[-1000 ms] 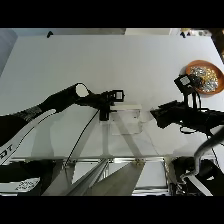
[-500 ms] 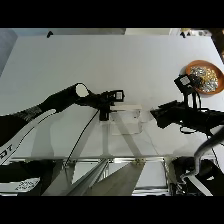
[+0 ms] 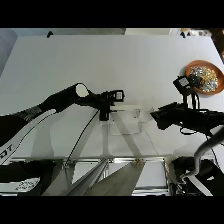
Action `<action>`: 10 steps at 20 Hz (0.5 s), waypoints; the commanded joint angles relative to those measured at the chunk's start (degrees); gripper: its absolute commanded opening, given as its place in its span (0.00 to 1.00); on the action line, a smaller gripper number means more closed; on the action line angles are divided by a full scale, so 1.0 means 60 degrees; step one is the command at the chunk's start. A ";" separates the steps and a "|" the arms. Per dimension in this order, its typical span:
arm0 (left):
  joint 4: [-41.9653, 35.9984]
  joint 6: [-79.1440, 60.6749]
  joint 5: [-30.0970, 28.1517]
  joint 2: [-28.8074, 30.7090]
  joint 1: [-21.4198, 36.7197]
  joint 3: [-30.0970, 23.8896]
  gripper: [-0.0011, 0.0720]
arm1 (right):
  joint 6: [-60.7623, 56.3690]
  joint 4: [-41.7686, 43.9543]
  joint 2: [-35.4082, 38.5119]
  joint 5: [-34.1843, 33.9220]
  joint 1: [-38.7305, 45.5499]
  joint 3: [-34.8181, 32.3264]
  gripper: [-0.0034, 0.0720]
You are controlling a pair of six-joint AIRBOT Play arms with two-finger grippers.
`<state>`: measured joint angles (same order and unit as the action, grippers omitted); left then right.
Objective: Fold the box and place the chain.
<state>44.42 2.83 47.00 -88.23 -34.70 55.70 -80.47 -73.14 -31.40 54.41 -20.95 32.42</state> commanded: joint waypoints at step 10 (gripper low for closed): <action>0.0000 0.0004 -0.0004 -0.0007 -0.0004 -0.0004 0.03 | 0.7646 0.1271 -0.1093 0.2313 -0.0029 -0.0029 0.07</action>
